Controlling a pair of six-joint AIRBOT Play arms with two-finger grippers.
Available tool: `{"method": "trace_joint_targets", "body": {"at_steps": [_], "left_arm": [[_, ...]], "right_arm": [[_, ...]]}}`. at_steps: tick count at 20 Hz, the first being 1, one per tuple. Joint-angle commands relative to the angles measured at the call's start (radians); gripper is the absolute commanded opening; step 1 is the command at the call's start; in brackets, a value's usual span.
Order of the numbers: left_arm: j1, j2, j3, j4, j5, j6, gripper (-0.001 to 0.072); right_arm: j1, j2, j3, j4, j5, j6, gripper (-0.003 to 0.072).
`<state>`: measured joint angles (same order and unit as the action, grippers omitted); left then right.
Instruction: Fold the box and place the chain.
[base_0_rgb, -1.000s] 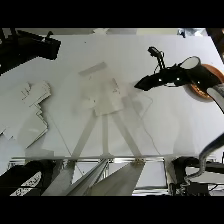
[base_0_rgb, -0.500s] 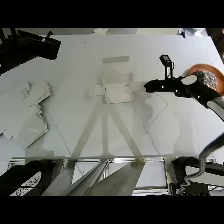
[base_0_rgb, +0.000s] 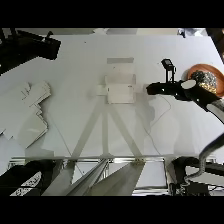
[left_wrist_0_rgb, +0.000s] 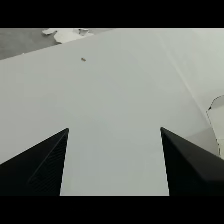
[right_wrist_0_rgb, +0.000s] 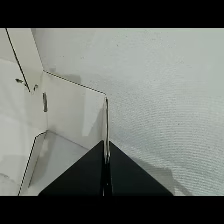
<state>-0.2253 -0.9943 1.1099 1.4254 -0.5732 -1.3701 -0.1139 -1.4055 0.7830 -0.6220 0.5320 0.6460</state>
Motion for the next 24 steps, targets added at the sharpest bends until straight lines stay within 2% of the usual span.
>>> {"method": "trace_joint_targets", "body": {"at_steps": [1,8,13,15,17,20,21,24], "left_arm": [[-0.001,0.0,0.001,0.0,0.0,0.0,0.0636],[-0.001,0.0,0.001,-0.001,0.005,-0.006,0.0636],[0.015,-0.047,0.001,-0.112,0.031,0.025,0.0638],[0.015,-0.123,0.018,-0.137,0.003,0.078,0.0642],[0.015,-0.233,0.078,-0.204,-0.046,0.154,0.0645],[0.015,-0.444,0.25,-0.404,-0.216,0.326,0.0673],[0.015,-0.52,0.313,-0.477,-0.272,0.363,0.0708],[0.015,-0.71,0.459,-0.608,-0.362,0.39,0.0708]], "right_arm": [[0.0,0.001,-0.001,-0.002,0.001,0.0,0.0007],[0.0,0.001,-0.001,-0.002,0.001,0.0,0.0007],[0.0,0.001,-0.001,-0.002,0.001,0.0,0.0007],[0.0,0.001,-0.001,-0.002,0.001,0.0,0.0007],[0.0,0.001,-0.001,-0.002,0.001,0.0,0.0007],[0.0,0.001,-0.001,-0.002,0.001,0.0,0.0007],[0.0,0.001,-0.001,-0.002,0.001,0.0,0.0007],[0.0,0.001,-0.001,-0.002,0.001,0.0,0.0007]]}}
